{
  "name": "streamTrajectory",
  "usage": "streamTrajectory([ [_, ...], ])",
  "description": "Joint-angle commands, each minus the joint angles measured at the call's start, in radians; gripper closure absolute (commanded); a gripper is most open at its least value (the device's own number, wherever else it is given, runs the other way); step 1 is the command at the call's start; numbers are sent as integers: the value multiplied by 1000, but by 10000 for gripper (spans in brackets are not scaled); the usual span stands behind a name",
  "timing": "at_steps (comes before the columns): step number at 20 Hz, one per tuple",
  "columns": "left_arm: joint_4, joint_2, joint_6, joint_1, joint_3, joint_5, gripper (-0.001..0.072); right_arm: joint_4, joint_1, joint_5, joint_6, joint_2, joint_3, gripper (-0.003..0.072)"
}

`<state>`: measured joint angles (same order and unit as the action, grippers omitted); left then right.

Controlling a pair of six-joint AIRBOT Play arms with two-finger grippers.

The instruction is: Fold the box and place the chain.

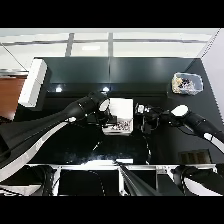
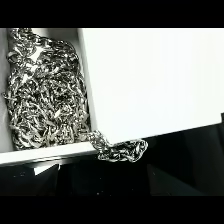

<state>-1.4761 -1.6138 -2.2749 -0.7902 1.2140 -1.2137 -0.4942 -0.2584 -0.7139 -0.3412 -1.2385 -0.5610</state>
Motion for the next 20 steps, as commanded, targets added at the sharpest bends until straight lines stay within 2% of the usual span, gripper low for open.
streamTrajectory([
  [1, 0, 0, 0, 0, 0, 1, 676, 38, -2, 12, -83, -24, 0, 86],
  [4, 0, 0, 0, 0, 0, 0, 676, 38, -2, 24, -86, -52, -13, 93],
  [5, 0, 0, 0, 0, 0, 0, 676, 37, -2, 26, -86, -60, -21, 207],
  [16, 0, 0, 0, 0, 0, 0, 676, 32, -10, 34, -80, -89, -52, 206],
  [20, 0, 0, 0, 0, 0, 0, 676, -31, -43, 70, -23, -100, -60, 206],
])
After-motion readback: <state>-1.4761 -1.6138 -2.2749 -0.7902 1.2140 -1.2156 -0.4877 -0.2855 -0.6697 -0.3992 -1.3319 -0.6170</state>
